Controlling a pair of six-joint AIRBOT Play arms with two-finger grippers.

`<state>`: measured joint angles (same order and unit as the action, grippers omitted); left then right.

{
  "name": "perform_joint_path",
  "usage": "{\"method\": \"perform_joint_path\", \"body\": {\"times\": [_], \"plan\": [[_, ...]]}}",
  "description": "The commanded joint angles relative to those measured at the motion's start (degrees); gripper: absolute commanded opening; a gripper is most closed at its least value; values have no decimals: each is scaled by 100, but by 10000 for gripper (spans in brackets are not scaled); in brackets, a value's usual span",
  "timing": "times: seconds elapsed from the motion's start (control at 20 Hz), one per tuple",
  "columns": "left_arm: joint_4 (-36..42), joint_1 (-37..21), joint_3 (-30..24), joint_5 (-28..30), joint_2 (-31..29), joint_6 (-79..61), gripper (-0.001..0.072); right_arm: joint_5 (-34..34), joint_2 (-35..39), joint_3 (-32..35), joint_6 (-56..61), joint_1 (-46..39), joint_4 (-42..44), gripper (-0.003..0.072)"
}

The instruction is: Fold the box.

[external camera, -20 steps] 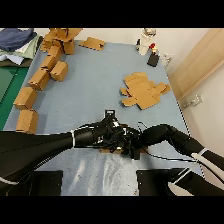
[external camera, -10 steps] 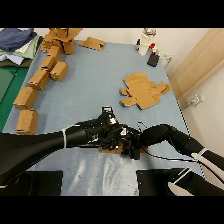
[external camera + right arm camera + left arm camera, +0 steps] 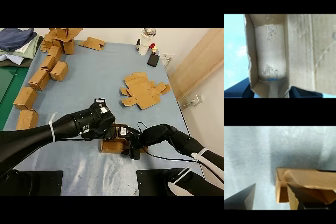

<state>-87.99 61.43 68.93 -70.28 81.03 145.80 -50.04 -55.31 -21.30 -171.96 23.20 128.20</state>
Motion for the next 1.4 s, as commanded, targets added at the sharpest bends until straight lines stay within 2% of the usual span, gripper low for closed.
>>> {"method": "perform_joint_path", "body": {"times": [0.0,0.4,0.55,0.6,0.75,0.85,0.95,1.05,1.15,1.2,1.35], "plan": [[83,-160,4,-120,-44,-122,574,2,-2,-7,0,2,0,517],[146,-330,149,-282,-103,-629,572,0,-2,-7,0,2,-2,517],[149,-448,149,-439,-297,-1038,209,2,-2,-4,0,2,-2,517],[98,-490,146,-614,-352,-1250,5,2,-2,-7,0,2,-2,517],[-315,-595,-66,-1235,-560,-1676,12,0,-2,-7,0,2,-4,517],[-168,-931,-625,-1145,-874,-2079,11,2,-2,-7,0,2,-4,517],[496,-1672,-1381,-800,-1235,-2900,11,2,-2,-7,0,2,-4,517],[1851,-2649,-2020,-326,-1482,-5241,11,2,-2,-7,0,2,-4,517],[3390,-3482,-2382,83,-1539,-7897,12,2,-2,-7,0,2,-4,517],[3838,-3722,-2455,271,-1523,-8778,13,0,-2,-7,0,2,-4,517],[3860,-3790,-2476,793,-1495,-11046,12,2,-2,-7,0,2,-7,517]]}}
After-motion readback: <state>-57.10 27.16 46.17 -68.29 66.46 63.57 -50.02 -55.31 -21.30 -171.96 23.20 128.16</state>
